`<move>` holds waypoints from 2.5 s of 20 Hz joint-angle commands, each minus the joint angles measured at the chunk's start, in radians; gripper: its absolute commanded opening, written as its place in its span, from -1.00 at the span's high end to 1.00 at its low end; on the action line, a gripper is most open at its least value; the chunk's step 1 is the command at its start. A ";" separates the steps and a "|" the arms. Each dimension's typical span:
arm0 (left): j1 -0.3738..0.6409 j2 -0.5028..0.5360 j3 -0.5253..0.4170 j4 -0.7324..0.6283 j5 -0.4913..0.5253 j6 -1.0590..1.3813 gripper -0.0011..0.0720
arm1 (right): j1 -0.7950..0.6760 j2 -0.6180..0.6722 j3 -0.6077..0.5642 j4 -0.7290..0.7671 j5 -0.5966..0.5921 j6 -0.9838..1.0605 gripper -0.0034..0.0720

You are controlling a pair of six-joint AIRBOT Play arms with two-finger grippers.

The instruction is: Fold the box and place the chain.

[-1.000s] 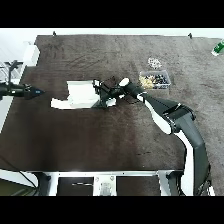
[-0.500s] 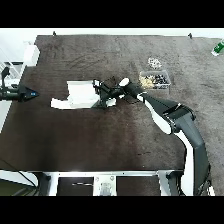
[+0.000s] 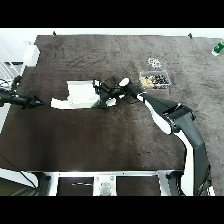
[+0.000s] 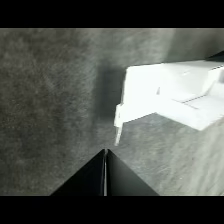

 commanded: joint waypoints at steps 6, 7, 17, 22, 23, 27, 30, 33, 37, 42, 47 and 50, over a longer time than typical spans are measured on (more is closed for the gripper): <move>-0.127 -0.077 0.002 0.005 0.099 -0.012 0.92 | 0.000 0.000 0.000 0.000 0.000 0.000 -0.64; -0.139 -0.087 0.002 -0.003 0.105 -0.011 0.92 | 0.000 0.000 0.000 0.000 0.000 0.000 -0.64; -0.176 -0.093 0.077 -0.117 0.032 0.020 0.91 | 0.000 0.000 0.000 0.000 0.000 0.000 -0.64; -0.175 -0.084 0.077 -0.226 -0.022 0.068 0.45 | 0.000 0.000 0.000 0.000 0.000 0.000 -0.64; -0.175 -0.085 0.077 -0.226 -0.026 0.068 0.45 | 0.000 0.000 0.000 0.000 0.000 0.000 -0.64; -0.177 -0.085 0.077 -0.265 -0.060 0.093 0.44 | 0.000 0.000 0.000 0.000 0.000 0.000 -0.64; -0.182 -0.085 0.077 -0.267 -0.057 0.084 0.10 | 0.000 0.000 0.000 0.000 0.000 0.000 -0.64; -0.182 -0.085 0.077 -0.278 -0.060 0.060 0.10 | 0.000 0.000 0.000 0.000 0.000 0.000 -0.64; -0.182 -0.085 0.049 -0.273 -0.071 0.060 0.10 | 0.000 0.000 0.000 0.000 0.000 0.000 -0.64; -0.182 -0.085 0.026 -0.223 -0.077 0.060 0.10 | 0.000 0.000 0.000 0.000 0.000 0.000 -0.64; -0.184 -0.084 0.026 -0.238 -0.100 0.060 0.10 | 0.000 0.000 0.000 0.000 0.000 0.000 -0.64; -0.211 -0.084 0.026 -0.236 -0.091 0.060 0.10 | 0.000 0.000 0.000 0.000 0.000 0.000 -0.64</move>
